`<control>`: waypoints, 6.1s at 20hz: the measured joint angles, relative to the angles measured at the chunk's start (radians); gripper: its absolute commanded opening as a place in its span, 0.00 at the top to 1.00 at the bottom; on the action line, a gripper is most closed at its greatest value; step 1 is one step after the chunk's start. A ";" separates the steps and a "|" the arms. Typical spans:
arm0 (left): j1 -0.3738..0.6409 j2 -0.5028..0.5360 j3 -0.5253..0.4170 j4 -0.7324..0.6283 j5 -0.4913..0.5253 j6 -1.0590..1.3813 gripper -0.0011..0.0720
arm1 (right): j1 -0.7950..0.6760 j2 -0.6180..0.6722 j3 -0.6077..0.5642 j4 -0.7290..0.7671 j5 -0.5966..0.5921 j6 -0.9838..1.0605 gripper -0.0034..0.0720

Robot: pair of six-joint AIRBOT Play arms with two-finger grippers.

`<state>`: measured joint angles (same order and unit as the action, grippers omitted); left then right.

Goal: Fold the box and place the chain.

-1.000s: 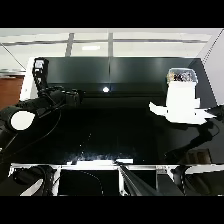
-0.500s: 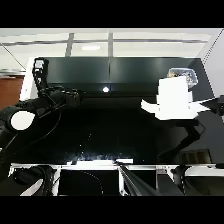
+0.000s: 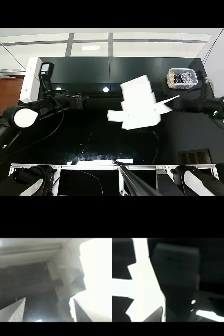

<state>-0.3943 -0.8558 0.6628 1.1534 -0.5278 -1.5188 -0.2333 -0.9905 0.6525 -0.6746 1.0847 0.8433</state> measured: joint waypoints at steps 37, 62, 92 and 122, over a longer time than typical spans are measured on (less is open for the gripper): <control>0.121 -0.850 0.310 -0.637 -0.867 1.015 0.95 | 0.421 0.233 -0.270 0.100 -0.281 0.040 0.24; -0.132 -0.620 0.380 -0.205 -0.484 1.352 0.95 | 0.359 0.196 -0.125 -0.264 -0.249 -0.248 0.03; -0.177 -0.647 0.377 -0.122 -0.502 1.197 0.95 | 0.740 0.106 -0.269 -0.284 -0.223 -0.673 0.03; -0.177 -0.648 0.377 -0.122 -0.503 1.190 0.95 | 0.760 0.047 -0.171 -0.211 -0.370 -0.568 0.02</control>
<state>-0.5713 -1.5036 1.0397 1.0317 -1.0306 -0.3286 0.5262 -0.9432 0.4816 -0.8860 0.7151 0.2752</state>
